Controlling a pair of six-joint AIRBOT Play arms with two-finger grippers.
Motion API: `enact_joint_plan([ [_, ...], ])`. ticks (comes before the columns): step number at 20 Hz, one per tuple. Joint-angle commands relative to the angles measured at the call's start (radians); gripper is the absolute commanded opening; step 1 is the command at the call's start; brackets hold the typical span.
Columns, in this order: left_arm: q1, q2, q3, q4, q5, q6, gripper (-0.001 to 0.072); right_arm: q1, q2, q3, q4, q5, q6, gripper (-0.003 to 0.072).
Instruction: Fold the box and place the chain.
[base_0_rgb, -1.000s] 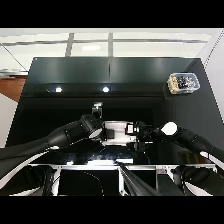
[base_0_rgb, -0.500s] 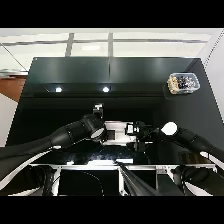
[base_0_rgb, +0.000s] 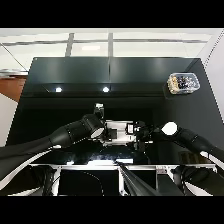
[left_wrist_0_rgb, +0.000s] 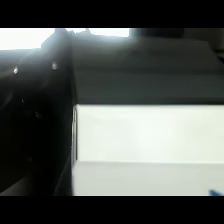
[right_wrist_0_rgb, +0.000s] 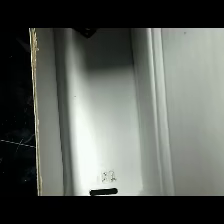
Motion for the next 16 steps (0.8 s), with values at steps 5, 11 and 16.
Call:
enact_joint_plan([
  [5, 0.013, -0.006, 0.007, 0.011, -0.027, 0.0, 0.0306, -0.001, 0.0, -0.001, 0.0, 0.003, 0.0, 0.0486],
  [11, 0.008, -0.011, 0.008, 0.008, -0.018, 0.012, 0.0031, -0.001, 0.0, -0.001, 0.0, 0.003, 0.0, 0.0486],
  [16, 0.008, -0.011, 0.008, 0.005, -0.02, 0.012, 0.0031, -0.001, 0.0, -0.001, -0.001, 0.003, 0.0, 0.0487],
])
